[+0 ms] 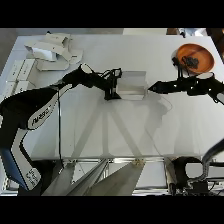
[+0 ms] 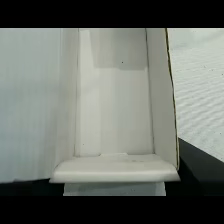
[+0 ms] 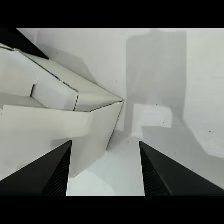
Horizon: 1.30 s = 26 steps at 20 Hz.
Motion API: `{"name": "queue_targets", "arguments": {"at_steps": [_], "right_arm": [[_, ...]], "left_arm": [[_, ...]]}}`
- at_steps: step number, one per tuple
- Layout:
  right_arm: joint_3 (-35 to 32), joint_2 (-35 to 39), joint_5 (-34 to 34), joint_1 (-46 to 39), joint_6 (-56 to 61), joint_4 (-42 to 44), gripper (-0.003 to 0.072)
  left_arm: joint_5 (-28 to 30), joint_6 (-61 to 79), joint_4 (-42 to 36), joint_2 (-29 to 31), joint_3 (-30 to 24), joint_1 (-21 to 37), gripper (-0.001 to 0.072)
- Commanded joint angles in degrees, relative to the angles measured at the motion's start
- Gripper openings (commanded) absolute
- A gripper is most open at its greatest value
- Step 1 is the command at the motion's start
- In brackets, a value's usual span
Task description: Fold the box and place the chain.
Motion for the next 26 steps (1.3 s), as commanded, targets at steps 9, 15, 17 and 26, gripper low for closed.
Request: {"name": "queue_targets", "arguments": {"at_steps": [9,15,17,26], "right_arm": [[0.04,0.2,-4.5,5.64,-3.93,3.17,0.0553],[0.04,0.2,-8.76,9.16,-3.43,2.03,0.0552],[0.04,0.2,-12.48,10.47,-0.46,-2.29,0.0552],[0.07,0.2,-16.48,11.58,7.02,-11.08,0.0551]], "left_arm": [[0.0,0.02,0.02,0.02,0.07,0.04,0.0438],[0.0,0.02,0.02,0.02,0.07,0.04,0.0438],[0.0,0.02,0.04,0.02,0.07,0.04,0.0438],[0.0,0.02,0.02,0.02,0.07,0.04,0.0439]]}}
